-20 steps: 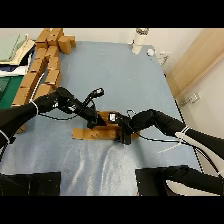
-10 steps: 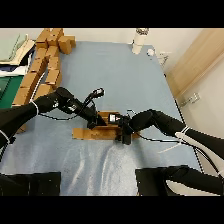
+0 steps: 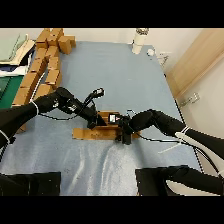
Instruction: Fold the box.
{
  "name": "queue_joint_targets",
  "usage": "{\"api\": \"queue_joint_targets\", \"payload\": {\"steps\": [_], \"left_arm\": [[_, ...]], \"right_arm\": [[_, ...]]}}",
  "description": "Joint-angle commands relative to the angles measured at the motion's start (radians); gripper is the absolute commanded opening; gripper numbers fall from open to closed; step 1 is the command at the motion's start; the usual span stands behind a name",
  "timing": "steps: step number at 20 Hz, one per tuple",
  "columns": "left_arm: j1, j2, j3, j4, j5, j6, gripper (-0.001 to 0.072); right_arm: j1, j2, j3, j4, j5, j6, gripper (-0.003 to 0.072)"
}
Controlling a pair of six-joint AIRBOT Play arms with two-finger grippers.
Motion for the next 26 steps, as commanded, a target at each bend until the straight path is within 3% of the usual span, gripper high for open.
{"api": "queue_joint_targets", "payload": {"steps": [1, 2, 4, 5, 11, 13, 14, 15, 16, 19, 21, 26], "left_arm": [[0.002, 0.000, 0.000, 0.002, -0.001, -0.011, 0.0014], [0.003, 0.001, 0.001, 0.005, 0.000, -0.037, 0.0019], [0.013, 0.001, 0.003, 0.013, 0.004, -0.061, 0.0553], [0.024, 0.003, 0.008, 0.016, -0.002, -0.116, 0.0630], [0.104, 0.077, 0.057, 0.247, -0.132, -0.338, 0.0630], [0.108, 0.116, 0.058, 0.389, -0.164, -0.451, 0.0628], [0.107, 0.126, 0.058, 0.432, -0.206, -0.558, 0.0535], [0.106, 0.126, 0.058, 0.438, -0.278, -0.665, 0.0227], [0.103, 0.123, 0.056, 0.430, -0.356, -0.715, 0.0009], [0.065, 0.123, 0.030, 0.240, -0.380, -0.824, 0.0012], [0.027, 0.116, 0.035, 0.088, -0.277, -0.830, 0.0012], [-0.003, 0.012, 0.151, 0.063, -0.095, -0.922, 0.0011]], "right_arm": [[0.001, -0.001, 0.000, 0.000, 0.000, 0.000, 0.0492], [0.001, -0.001, 0.000, 0.000, 0.000, 0.000, 0.0492], [0.001, -0.001, 0.000, 0.000, 0.000, 0.000, 0.0492], [0.001, -0.001, 0.000, 0.000, 0.000, 0.000, 0.0492], [0.001, -0.001, 0.000, 0.000, 0.000, 0.000, 0.0492], [0.001, -0.001, 0.000, 0.000, 0.000, 0.000, 0.0494], [0.001, -0.001, 0.000, 0.000, 0.000, 0.000, 0.0494], [0.001, -0.001, 0.000, 0.000, -0.001, 0.000, 0.0494], [0.001, -0.001, 0.000, 0.000, -0.001, 0.000, 0.0494], [0.001, -0.001, 0.000, 0.000, -0.001, 0.000, 0.0495], [0.001, -0.001, 0.000, 0.000, -0.006, 0.000, 0.0495], [0.001, -0.001, 0.000, 0.000, -0.006, 0.000, 0.0495]]}}
